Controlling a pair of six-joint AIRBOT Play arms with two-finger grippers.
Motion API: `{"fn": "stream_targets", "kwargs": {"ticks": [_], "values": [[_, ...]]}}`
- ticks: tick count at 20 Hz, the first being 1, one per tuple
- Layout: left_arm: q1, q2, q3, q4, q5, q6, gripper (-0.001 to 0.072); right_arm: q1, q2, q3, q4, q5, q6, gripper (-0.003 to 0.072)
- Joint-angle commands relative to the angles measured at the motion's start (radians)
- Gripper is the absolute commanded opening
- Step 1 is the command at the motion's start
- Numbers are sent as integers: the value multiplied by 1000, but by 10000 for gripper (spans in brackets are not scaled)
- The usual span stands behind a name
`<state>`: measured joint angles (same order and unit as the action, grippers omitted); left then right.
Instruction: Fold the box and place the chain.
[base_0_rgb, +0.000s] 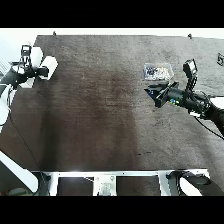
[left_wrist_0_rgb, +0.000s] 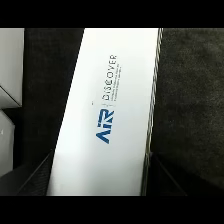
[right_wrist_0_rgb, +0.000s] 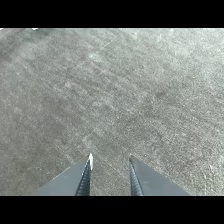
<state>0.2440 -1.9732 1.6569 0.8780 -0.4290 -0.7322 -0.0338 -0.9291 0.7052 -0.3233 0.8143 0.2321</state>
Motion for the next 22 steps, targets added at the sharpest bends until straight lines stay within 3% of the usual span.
{"fn": "stream_targets", "kwargs": {"ticks": [1, 3, 4, 5, 9, 10, 11, 12, 13, 15, 18, 20, 22], "values": [[4, 2, 42, 6, -92, 0, 720, 0, 0, 0, 9, -14, 0, 299], [10, 7, 87, 21, -152, 0, 720, 0, 0, 0, 9, -16, -1, 340], [15, 19, 97, 22, -174, 0, 720, 0, 0, 0, 9, -17, 0, 496], [17, 37, 98, 22, -185, 0, 720, 0, 0, -1, 9, -18, 0, 553], [19, 132, 110, 84, -287, 0, 720, 0, 2, -2, 9, -21, 0, 553], [19, 164, 110, 88, -343, 0, 704, 0, 4, -2, 10, -21, 0, 537], [19, 203, 110, 87, -407, -2, 439, 0, 8, -2, 13, -21, 0, 312], [19, 242, 110, 79, -467, 0, 107, 0, 9, -2, 29, -21, 0, 135], [19, 285, 110, 45, -525, 6, 18, 0, 9, -2, 41, -21, 0, 39], [18, 367, 101, -65, -578, 8, 14, 1, 9, -2, 43, -21, 0, 16], [-28, 560, -5, -96, -534, 61, 13, 1, 40, -3, 43, -22, 0, 14], [-92, 733, -166, -96, -423, 111, 13, 1, 106, -11, 43, -52, 0, 13], [-174, 926, -400, -97, -241, 152, 13, 1, 213, -51, 43, -133, 5, 12]]}}
